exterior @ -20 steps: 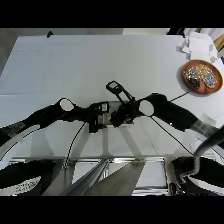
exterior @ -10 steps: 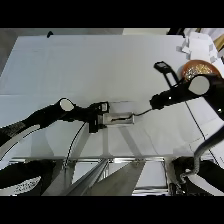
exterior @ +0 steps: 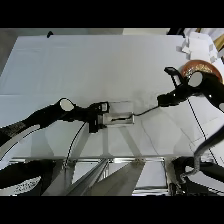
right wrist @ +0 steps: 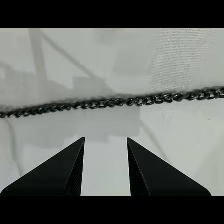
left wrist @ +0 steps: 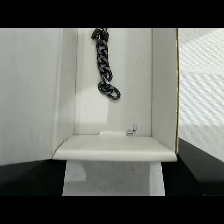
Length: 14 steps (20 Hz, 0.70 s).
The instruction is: Fold the box and place the chain.
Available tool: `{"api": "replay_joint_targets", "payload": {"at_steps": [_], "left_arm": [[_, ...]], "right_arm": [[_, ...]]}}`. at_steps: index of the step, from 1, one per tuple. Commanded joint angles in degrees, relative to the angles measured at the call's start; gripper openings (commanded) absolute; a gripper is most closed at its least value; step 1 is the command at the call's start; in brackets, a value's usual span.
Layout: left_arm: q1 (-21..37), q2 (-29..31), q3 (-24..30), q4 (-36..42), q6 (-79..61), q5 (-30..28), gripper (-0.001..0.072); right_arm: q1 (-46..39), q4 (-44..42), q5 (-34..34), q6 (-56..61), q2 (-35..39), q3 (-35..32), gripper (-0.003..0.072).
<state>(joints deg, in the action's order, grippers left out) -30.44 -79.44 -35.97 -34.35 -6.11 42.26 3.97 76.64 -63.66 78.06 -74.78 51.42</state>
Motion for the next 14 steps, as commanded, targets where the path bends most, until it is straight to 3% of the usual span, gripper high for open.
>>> {"api": "replay_joint_targets", "payload": {"at_steps": [1,14], "left_arm": [[0.0,0.0,0.0,0.0,0.0,0.0,0.0009],[0.0,0.0,0.0,0.0,0.0,0.0,0.0009]], "right_arm": [[-0.3,1.6,2.0,0.7,-4.1,0.0,0.0303],[-0.3,4.4,8.1,3.0,-4.9,-1.8,0.0302]]}}
